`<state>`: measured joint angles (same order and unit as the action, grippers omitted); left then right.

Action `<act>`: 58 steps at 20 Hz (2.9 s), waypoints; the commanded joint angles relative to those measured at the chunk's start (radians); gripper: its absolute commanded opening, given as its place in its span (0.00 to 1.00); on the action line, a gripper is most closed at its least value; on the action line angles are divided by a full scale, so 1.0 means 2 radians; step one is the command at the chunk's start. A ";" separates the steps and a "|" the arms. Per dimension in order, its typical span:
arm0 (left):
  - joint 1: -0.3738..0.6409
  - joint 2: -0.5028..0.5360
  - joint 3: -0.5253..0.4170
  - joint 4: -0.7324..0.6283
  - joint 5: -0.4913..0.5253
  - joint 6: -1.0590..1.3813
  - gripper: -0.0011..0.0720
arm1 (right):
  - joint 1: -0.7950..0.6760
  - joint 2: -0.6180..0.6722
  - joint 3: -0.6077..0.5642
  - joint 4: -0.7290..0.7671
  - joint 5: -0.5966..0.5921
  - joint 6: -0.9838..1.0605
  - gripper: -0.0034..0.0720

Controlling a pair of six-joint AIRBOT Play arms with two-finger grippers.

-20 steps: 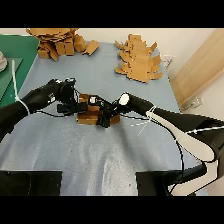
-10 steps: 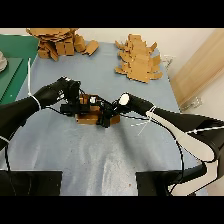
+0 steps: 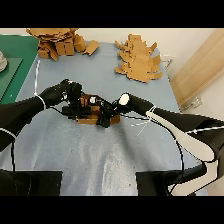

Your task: Fold the box.

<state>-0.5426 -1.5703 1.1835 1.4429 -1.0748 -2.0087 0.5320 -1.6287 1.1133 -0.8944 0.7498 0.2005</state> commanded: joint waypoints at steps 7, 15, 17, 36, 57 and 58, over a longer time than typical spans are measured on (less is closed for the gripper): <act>0.000 -0.003 0.000 -0.004 0.015 0.020 0.03 | 0.000 0.000 0.001 0.000 0.000 0.000 0.72; 0.000 0.001 0.001 -0.020 0.019 0.036 0.35 | 0.000 0.000 0.001 0.000 0.000 0.000 0.72; 0.000 0.010 0.001 -0.026 0.027 0.036 0.68 | 0.000 0.000 0.001 0.000 0.000 0.000 0.72; 0.033 0.084 0.003 -0.022 -0.028 0.053 0.68 | 0.000 0.000 0.001 0.000 0.000 0.000 0.72; 0.337 0.060 0.003 -0.455 -0.018 0.812 0.03 | 0.000 0.000 0.001 0.000 0.000 0.000 0.72; 0.336 0.038 0.003 -0.475 -0.016 0.834 0.03 | 0.000 0.000 0.001 0.000 0.000 0.000 0.72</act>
<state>0.0765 -1.4086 1.1885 0.8005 -1.1313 -0.7483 0.5312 -1.6287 1.1141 -0.8944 0.7494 0.2008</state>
